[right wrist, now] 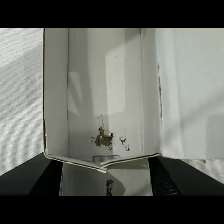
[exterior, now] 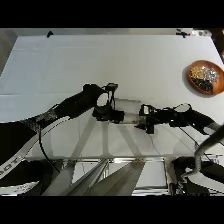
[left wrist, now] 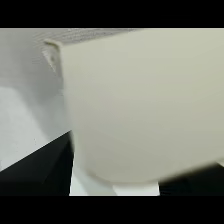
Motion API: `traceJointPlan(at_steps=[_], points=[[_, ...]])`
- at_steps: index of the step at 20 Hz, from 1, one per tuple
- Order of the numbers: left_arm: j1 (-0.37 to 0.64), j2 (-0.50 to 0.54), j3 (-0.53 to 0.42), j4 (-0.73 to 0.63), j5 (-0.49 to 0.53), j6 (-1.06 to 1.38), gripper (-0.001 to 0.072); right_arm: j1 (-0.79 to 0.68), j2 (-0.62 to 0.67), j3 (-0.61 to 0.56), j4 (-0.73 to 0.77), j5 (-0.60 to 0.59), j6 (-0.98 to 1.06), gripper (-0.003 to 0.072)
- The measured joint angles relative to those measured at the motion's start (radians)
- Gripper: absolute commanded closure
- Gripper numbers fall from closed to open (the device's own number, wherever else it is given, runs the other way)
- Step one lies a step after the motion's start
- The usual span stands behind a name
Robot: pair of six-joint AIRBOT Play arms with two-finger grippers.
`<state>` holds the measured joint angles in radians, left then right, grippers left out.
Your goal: Fold the box and place the chain.
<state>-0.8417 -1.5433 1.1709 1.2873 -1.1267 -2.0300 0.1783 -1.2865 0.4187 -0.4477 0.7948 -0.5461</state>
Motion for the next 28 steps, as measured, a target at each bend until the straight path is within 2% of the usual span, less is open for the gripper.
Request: traceJointPlan(at_steps=[8, 13, 19, 23, 26, 28], points=[[0.000, 0.000, 0.000, -0.109, -0.048, 0.146, 0.0200, 0.000, 0.000, 0.000, -0.007, 0.006, -0.006, 0.0226], [0.014, 0.005, 0.000, -0.136, -0.043, 0.180, 0.0200, 0.000, 0.000, 0.000, -0.001, 0.004, -0.002, 0.0226], [0.064, 0.036, 0.000, -0.080, 0.063, 0.194, 0.0224, 0.000, 0.000, 0.000, 0.008, -0.006, 0.006, 0.0226], [0.094, 0.044, 0.000, -0.035, 0.076, 0.194, 0.0224, 0.000, -0.001, 0.000, 0.002, -0.003, 0.000, 0.0226], [0.103, 0.032, 0.000, -0.010, 0.078, 0.194, 0.0315, 0.000, -0.001, 0.000, 0.001, 0.000, 0.000, 0.0226], [0.104, 0.018, -0.001, -0.003, 0.073, 0.194, 0.0316, 0.000, -0.001, 0.000, 0.000, 0.000, 0.000, 0.0226]])
